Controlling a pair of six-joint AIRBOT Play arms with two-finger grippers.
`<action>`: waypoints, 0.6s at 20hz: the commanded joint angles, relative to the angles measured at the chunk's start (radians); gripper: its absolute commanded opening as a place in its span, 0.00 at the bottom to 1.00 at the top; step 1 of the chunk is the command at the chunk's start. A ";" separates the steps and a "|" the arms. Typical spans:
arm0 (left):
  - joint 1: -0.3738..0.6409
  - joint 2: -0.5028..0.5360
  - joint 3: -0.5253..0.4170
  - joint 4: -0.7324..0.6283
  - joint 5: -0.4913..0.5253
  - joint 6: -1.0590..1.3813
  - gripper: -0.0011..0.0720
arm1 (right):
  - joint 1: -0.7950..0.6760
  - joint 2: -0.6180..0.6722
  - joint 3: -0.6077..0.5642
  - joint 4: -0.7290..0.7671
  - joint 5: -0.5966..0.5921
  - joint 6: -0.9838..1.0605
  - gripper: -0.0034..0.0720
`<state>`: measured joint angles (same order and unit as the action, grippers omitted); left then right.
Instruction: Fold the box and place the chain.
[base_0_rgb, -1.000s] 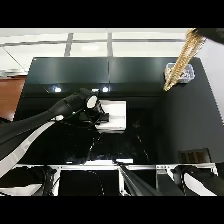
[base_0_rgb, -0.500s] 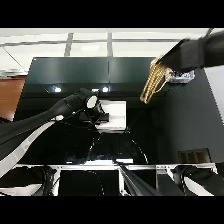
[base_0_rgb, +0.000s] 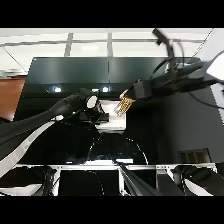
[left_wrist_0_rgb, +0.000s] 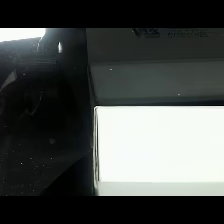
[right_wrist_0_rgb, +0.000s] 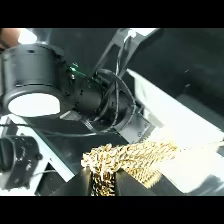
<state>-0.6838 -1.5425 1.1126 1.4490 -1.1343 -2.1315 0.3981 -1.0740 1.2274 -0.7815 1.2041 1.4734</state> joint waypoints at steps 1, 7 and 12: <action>0.001 -0.001 0.001 0.000 0.000 0.000 0.05 | 0.043 -0.016 -0.132 0.069 -0.163 -0.001 0.07; 0.001 -0.001 0.001 0.000 0.000 0.000 0.05 | 0.088 -0.086 -0.168 0.045 -0.204 0.001 0.07; 0.001 -0.001 0.001 0.000 0.000 0.000 0.05 | 0.058 -0.094 -0.175 -0.063 -0.195 0.047 0.47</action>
